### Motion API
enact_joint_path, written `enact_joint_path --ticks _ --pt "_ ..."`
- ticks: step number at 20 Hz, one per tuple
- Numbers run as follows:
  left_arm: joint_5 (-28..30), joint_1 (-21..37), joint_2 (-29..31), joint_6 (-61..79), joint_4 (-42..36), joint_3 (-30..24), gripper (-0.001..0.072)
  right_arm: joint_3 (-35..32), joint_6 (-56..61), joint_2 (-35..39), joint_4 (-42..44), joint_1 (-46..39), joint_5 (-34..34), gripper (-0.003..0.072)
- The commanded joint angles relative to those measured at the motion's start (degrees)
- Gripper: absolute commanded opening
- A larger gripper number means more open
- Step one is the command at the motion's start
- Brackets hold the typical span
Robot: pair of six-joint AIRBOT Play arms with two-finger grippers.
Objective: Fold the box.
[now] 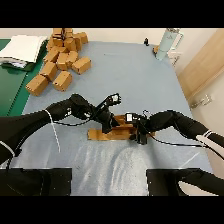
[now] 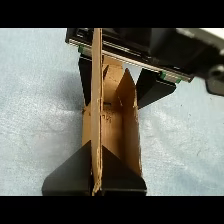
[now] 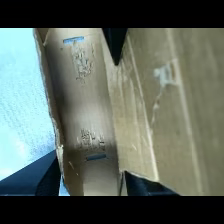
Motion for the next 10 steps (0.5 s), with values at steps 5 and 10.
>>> enact_joint_path --ticks 5,10 --pt "0.1 0.1 0.0 0.0 0.0 0.0 0.0011 0.0 0.0 -0.4 -0.3 0.0 0.2 0.054" --pt "0.1 0.1 0.0 0.0 0.0 0.0 0.0011 0.0 0.0 -0.5 -0.3 0.0 0.2 0.0539"
